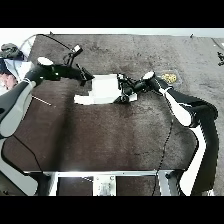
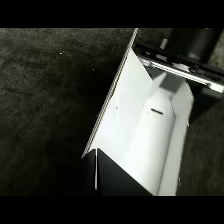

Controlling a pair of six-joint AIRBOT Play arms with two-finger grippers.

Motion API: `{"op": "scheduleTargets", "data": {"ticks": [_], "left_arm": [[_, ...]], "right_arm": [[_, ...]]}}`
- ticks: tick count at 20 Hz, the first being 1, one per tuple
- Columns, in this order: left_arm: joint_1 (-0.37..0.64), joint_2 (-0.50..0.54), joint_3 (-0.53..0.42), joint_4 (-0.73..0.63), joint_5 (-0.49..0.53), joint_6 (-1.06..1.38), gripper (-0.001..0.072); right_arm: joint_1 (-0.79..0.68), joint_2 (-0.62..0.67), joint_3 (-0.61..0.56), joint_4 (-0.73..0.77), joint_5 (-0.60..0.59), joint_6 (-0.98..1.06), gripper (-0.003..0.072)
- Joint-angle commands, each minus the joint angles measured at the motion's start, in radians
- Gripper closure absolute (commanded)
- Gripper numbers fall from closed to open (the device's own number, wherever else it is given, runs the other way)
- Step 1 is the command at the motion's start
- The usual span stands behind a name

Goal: Fold the box and place the chain.

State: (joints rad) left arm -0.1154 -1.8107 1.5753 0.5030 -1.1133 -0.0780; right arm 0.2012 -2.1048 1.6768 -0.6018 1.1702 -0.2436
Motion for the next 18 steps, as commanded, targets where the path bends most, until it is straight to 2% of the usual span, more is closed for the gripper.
{"op": "scheduleTargets", "data": {"ticks": [1,2,5,9,18], "left_arm": [[0.021,0.038,-0.002,0.224,-0.136,0.034,0.0187],[0.013,0.035,-0.011,0.297,-0.122,0.032,0.0123],[-0.041,0.035,-0.087,0.491,0.008,0.108,0.0093],[-0.075,0.034,-0.174,0.475,0.153,0.166,0.0093],[-0.075,-0.014,-0.182,0.272,0.174,0.296,0.0094]], "right_arm": [[0.000,0.000,0.000,0.000,0.001,0.001,0.0214],[0.000,0.000,0.000,0.000,0.000,0.001,0.0214],[0.000,0.000,0.000,0.000,0.000,0.001,0.0214],[0.000,0.000,0.000,0.000,0.000,0.001,0.0214],[0.000,0.000,0.000,0.000,0.000,0.001,0.0213]]}}
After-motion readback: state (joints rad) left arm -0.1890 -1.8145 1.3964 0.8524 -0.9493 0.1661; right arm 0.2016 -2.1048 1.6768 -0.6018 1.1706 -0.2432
